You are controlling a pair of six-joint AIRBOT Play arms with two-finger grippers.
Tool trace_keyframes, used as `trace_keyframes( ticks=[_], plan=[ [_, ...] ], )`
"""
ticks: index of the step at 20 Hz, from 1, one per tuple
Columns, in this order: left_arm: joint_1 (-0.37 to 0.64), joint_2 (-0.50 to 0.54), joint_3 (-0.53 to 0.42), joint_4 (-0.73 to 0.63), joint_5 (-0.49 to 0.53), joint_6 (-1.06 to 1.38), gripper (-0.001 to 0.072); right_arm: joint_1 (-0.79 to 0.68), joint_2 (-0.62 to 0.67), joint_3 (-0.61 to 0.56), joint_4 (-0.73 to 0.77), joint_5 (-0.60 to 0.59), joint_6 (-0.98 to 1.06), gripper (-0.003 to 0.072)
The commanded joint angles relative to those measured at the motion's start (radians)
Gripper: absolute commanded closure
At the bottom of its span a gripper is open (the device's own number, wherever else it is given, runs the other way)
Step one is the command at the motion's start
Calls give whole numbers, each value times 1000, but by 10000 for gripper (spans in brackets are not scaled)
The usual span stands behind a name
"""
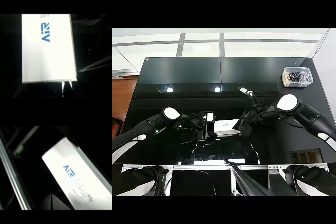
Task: Fold the box and place the chain.
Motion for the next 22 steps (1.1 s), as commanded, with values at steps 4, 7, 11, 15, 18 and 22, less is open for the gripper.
trace_keyframes(
  ticks=[4, 7, 11, 15, 18, 22],
  plan=[
    [0, -1, 1, 0, 0, 1, 247, 31, -140, -3, 75, -130, 161, 679],
    [0, -1, 1, 1, -2, 2, 247, 31, -197, -3, 13, -139, 161, 679],
    [0, -1, 1, 0, -4, 2, 247, 22, -196, -3, 3, -105, 145, 677],
    [0, -1, 1, -7, -10, 1, 247, -33, -138, 52, 3, 72, 118, 671],
    [2, 1, 1, -7, -10, -5, 236, -142, -24, 113, 3, 204, 120, 672],
    [19, 51, 14, 43, -24, -116, -6, -367, 151, 118, -126, 318, 145, 671]
  ],
)
